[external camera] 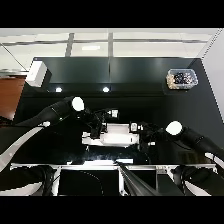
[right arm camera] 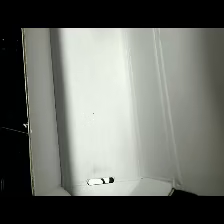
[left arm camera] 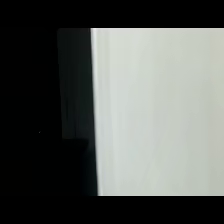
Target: Fold the box and place the chain.
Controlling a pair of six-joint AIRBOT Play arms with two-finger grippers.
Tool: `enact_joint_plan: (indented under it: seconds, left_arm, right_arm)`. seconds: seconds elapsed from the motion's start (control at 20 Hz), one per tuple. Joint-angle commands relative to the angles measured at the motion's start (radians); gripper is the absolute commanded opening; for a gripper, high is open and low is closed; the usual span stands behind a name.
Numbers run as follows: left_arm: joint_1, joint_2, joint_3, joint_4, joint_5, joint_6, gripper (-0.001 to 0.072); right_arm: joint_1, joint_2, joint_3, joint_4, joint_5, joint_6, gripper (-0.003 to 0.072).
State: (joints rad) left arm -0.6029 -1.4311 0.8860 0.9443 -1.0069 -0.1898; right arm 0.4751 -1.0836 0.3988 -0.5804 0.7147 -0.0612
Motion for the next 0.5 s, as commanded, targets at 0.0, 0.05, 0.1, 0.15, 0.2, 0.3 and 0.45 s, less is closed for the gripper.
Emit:
enact_joint_plan:
  seconds: [0.0, 0.05, 0.1, 0.15, 0.2, 0.3, 0.45]
  left_arm:
    - [0.000, 0.001, 0.001, 0.001, 0.003, 0.002, 0.0030]
    - [0.000, 0.001, 0.001, 0.001, 0.003, 0.002, 0.0030]
    - [0.000, 0.001, 0.001, 0.001, 0.003, 0.002, 0.0031]
    - [0.000, 0.001, 0.001, 0.001, 0.003, 0.002, 0.0030]
    - [0.000, 0.001, 0.001, 0.001, 0.003, 0.002, 0.0030]
    - [0.000, 0.001, 0.001, 0.001, 0.003, 0.002, 0.0031]
    - [0.000, 0.001, 0.001, 0.001, 0.004, 0.002, 0.0031]
  right_arm:
    - [0.000, -0.001, -0.011, -0.015, -0.024, -0.013, 0.0701]
    - [0.000, -0.001, -0.016, -0.015, -0.033, -0.014, 0.0701]
    - [0.000, -0.001, -0.021, -0.014, -0.047, -0.014, 0.0701]
    - [0.000, -0.001, -0.021, -0.014, -0.053, -0.014, 0.0701]
    - [0.000, -0.001, -0.021, -0.014, -0.055, -0.015, 0.0701]
    - [0.000, -0.001, -0.021, -0.014, -0.054, -0.014, 0.0701]
    - [0.012, -0.001, -0.021, -0.013, -0.059, -0.015, 0.0701]
